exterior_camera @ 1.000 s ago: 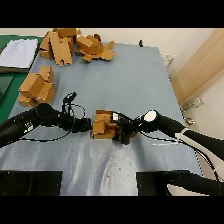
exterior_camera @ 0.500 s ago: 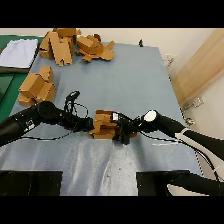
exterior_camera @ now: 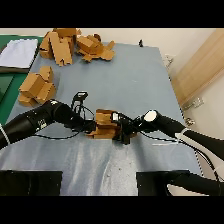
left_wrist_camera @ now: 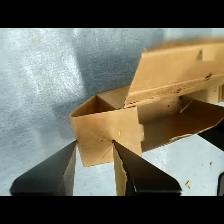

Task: Fold the box.

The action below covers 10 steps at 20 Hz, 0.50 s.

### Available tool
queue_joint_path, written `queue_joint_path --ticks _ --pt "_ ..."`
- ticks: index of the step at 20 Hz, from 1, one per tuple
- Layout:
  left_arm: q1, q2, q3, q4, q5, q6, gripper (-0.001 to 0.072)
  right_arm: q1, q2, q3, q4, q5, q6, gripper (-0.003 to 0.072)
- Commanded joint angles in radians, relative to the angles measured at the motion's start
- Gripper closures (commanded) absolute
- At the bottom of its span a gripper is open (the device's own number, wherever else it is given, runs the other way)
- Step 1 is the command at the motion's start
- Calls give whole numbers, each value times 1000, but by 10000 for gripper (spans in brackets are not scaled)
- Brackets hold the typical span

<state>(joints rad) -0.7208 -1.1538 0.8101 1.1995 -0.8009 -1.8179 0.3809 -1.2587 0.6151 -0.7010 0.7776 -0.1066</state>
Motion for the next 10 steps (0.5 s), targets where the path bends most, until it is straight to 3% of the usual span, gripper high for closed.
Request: queue_joint_path --ticks 1,10 --pt "-40 -21 47 39 3 -55 347 1 1 1 2 1 1 243" --pt "-64 -26 72 42 -31 -74 347 1 1 1 2 1 0 243"
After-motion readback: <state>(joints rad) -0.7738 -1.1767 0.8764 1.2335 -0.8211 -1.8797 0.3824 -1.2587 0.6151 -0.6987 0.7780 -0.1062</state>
